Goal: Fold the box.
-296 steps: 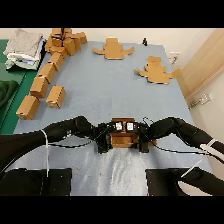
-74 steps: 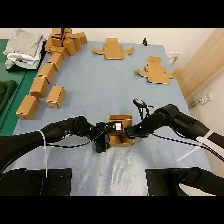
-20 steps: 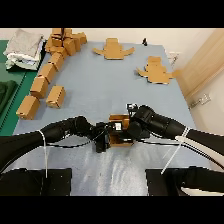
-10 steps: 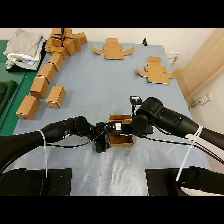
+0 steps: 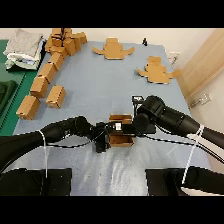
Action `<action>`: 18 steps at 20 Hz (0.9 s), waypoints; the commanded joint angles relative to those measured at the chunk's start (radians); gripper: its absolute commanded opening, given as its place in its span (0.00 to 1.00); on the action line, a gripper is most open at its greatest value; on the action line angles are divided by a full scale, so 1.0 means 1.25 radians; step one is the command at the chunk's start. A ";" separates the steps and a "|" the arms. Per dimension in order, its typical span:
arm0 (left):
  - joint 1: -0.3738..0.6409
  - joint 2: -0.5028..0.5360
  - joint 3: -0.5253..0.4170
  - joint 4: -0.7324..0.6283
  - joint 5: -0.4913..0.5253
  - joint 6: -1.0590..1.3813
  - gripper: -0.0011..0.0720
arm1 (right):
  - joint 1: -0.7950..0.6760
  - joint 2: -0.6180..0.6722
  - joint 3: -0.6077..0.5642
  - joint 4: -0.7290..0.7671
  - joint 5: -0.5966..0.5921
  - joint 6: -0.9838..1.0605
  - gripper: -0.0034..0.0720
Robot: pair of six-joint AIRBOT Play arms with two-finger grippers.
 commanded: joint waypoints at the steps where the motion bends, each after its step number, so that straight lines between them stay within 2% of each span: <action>1: 0.000 0.000 0.000 0.000 0.000 0.000 0.65 | -0.001 0.001 0.000 -0.076 -0.047 0.000 0.08; 3: 0.000 0.000 0.000 0.000 0.000 0.000 0.65 | -0.023 -0.001 0.000 -0.124 -0.070 -0.004 0.05; 5: 0.000 0.000 0.000 0.000 0.000 0.000 0.65 | -0.101 -0.013 0.000 -0.129 -0.060 -0.057 0.05; 7: 0.000 0.000 0.000 0.001 0.000 0.000 0.65 | -0.236 -0.032 0.001 -0.057 0.020 -0.168 0.05; 8: 0.000 0.000 0.000 0.000 0.000 0.000 0.65 | -0.315 -0.043 0.001 0.047 0.083 -0.258 0.05; 10: 0.000 0.000 0.000 0.001 0.000 0.000 0.65 | -0.491 -0.078 0.002 0.411 0.190 -0.531 0.05; 12: 0.000 0.000 0.000 0.001 0.000 0.000 0.65 | -0.621 -0.140 0.011 0.755 0.179 -0.776 0.05; 13: 0.000 0.000 0.000 0.000 0.000 0.000 0.65 | -0.659 -0.181 0.022 0.851 0.145 -0.847 0.05; 16: 0.000 0.000 0.000 0.000 0.001 0.000 0.65 | -0.683 -0.318 0.071 0.920 0.021 -0.958 0.05; 18: 0.000 0.000 0.001 0.000 0.000 0.000 0.65 | -0.649 -0.365 0.073 0.936 -0.002 -1.024 0.05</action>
